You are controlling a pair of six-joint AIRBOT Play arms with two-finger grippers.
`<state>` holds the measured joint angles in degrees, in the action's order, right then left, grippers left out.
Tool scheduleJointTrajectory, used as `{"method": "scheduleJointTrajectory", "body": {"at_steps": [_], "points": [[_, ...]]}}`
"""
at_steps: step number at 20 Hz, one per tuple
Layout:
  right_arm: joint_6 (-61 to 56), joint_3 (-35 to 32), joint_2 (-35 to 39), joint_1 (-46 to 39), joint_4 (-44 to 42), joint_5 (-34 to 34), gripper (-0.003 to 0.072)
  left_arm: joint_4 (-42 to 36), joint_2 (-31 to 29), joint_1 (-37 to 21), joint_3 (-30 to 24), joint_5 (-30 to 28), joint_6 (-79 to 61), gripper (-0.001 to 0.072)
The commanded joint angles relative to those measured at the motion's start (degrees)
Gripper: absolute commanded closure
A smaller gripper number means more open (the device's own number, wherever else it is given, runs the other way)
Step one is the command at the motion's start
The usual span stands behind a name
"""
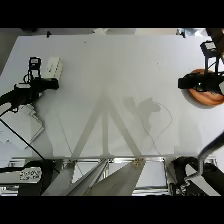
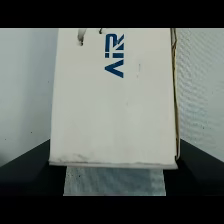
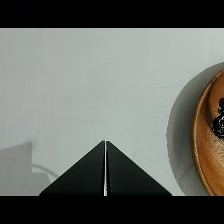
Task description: Fold the box and place the chain.
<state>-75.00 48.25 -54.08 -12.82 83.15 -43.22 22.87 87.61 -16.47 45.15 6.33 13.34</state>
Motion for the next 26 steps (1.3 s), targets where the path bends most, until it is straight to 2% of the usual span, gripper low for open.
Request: {"method": "scheduleJointTrajectory", "body": {"at_steps": [1, 7, 8, 9, 11, 12, 19, 26], "points": [[0.00, 0.04, 0.04, -0.04, -0.02, -0.02, 0.0675, 2.27, 0.85, -0.04, -0.20, 0.63, 0.09, 0.0694], [0.00, 0.04, 0.04, -0.04, -0.02, -0.02, 0.0675, 2.25, 3.41, -0.04, -0.20, 0.83, 0.20, 0.0688], [0.00, 0.04, 0.04, -0.04, -0.02, -0.02, 0.0675, 2.25, 3.39, -0.04, -0.17, 0.70, 0.20, 0.0667], [0.00, 0.04, 0.04, -0.04, -0.02, 0.00, 0.0675, 2.25, 3.34, -0.04, -0.20, 0.59, 0.20, 0.0562], [0.00, 0.02, 0.04, -0.04, -0.02, 0.00, 0.0675, 2.23, 2.86, -0.04, -0.20, 0.63, 0.22, 0.0064], [0.00, 0.04, 0.04, -0.04, -0.02, -0.02, 0.0675, 2.25, 2.40, -0.02, -0.20, 0.83, 0.22, 0.0015], [0.00, 0.02, 0.04, -0.04, 0.00, 0.00, 0.0675, 2.23, -4.13, 0.07, -0.17, 2.73, 0.22, 0.0014], [0.00, 0.02, 0.04, -0.04, -0.02, 0.00, 0.0675, 2.23, -16.72, 0.13, -0.17, 7.91, 0.22, 0.0015]]}}
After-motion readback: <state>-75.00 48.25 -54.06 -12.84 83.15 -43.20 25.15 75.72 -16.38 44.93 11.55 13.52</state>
